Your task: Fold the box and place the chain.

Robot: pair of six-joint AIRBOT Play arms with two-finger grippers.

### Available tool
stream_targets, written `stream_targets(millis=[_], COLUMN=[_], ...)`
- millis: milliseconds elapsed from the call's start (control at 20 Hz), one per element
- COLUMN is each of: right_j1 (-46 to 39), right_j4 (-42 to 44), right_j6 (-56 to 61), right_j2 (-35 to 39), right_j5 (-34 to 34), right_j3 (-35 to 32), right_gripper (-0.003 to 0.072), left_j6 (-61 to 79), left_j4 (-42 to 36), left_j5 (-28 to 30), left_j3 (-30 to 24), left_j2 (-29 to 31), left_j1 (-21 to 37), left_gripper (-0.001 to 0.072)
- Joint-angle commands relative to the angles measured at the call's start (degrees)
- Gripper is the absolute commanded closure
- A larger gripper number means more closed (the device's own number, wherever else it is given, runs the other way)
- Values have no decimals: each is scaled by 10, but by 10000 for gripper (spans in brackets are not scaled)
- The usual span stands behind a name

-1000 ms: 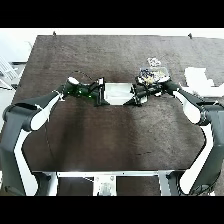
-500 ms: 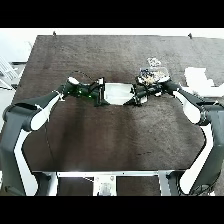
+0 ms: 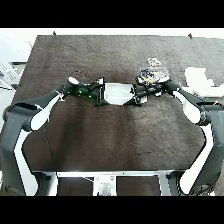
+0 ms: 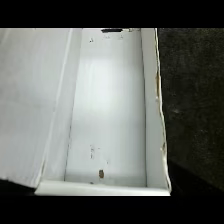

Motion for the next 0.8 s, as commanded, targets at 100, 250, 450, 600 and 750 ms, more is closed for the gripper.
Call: stream_targets(millis=[100,250,450,600,750], right_j1=[-8,-16,-21,-22,-24], right_j4=[3,-18,-24,-31,-58], right_j6=[14,20,20,20,47], right_j2=[5,11,16,25,48], right_j5=[0,5,12,20,30], right_j3=[3,3,3,3,3], right_gripper=[-34,-34,-34,-34,-34], left_j6=[0,0,0,0,-2], left_j4=[0,0,0,2,2], left_j5=[-2,-2,-4,-4,-4], left_j3=[0,0,0,0,0], left_j2=[0,0,0,0,0], left_j1=[1,1,1,1,1], left_gripper=[90,90,90,90,90])
